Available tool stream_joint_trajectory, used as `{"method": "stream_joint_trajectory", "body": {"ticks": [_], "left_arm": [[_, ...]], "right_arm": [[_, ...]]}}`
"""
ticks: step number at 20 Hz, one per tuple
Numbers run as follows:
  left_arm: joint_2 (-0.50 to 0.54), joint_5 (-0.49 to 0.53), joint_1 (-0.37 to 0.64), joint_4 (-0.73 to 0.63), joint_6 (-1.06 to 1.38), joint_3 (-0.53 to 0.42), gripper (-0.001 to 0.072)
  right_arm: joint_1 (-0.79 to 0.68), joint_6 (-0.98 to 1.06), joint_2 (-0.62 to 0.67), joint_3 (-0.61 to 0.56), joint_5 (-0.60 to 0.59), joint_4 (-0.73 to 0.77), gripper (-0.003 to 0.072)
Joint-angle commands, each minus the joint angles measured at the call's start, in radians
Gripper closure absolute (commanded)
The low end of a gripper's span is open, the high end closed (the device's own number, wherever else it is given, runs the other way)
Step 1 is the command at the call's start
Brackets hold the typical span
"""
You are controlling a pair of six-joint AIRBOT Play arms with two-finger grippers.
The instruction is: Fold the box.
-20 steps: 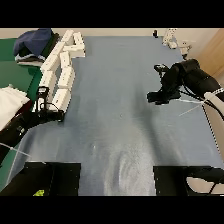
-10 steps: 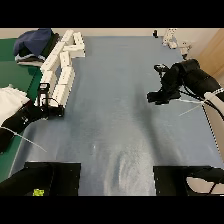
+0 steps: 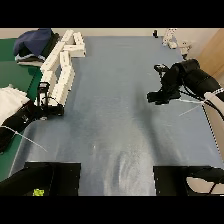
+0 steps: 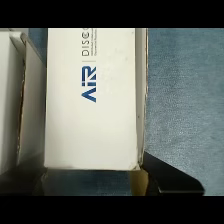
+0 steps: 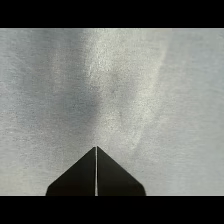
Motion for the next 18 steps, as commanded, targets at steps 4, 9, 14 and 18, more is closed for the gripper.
{"method": "stream_joint_trajectory", "body": {"ticks": [4, 9, 14, 18], "left_arm": [[-0.001, -0.018, 0.001, 0.0, 0.0, 0.0, 0.0017], [0.031, -0.144, 0.016, 0.002, 0.0, 0.018, 0.0017], [0.161, -0.413, 0.073, 0.061, -0.001, 0.101, 0.0017], [0.288, -0.742, 0.091, 0.166, -0.095, 0.217, 0.0018]], "right_arm": [[0.0, 0.0, 0.0, 0.001, 0.0, 0.0, 0.0671], [0.0, 0.0, 0.0, 0.001, 0.0, 0.0, 0.0671], [0.0, 0.0, 0.0, 0.001, 0.0, 0.0, 0.0671], [0.0, 0.0, 0.0, 0.001, 0.0, 0.0, 0.0671]]}}
